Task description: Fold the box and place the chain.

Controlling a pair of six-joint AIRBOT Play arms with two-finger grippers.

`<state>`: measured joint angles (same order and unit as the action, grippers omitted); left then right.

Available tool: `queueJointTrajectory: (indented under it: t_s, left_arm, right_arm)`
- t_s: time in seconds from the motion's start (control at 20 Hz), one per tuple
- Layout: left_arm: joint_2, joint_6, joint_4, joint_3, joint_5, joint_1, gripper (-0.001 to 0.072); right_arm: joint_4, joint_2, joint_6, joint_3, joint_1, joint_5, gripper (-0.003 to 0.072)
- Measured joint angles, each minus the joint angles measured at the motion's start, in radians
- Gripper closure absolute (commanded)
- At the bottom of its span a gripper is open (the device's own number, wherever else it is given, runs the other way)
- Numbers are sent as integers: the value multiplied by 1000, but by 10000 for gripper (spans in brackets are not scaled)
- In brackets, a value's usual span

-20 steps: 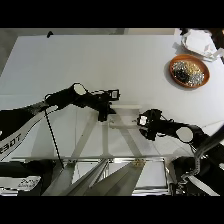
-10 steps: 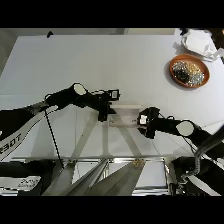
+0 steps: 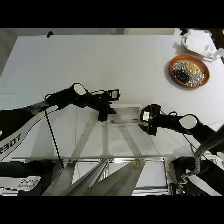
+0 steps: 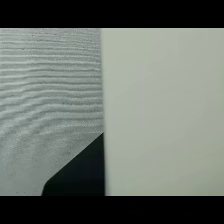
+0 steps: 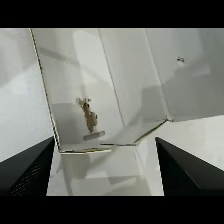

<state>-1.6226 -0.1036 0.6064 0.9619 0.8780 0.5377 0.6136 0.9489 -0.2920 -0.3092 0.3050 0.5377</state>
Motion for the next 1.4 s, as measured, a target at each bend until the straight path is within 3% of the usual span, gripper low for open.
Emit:
queueJointTrajectory:
  t_s: [0.9, 1.35, 1.4]
  left_arm:
    - [0, 0, 0, 0, 1, 0, 698]
    - [0, -2, 1, 0, 3, 0, 698]
    - [0, -2, 1, 0, 3, 0, 698]
  right_arm:
    - [-119, 187, -249, -114, -137, 235, -1]
    - [-147, 239, -289, -117, -109, 248, 58]
    - [-147, 241, -291, -117, -105, 245, 112]
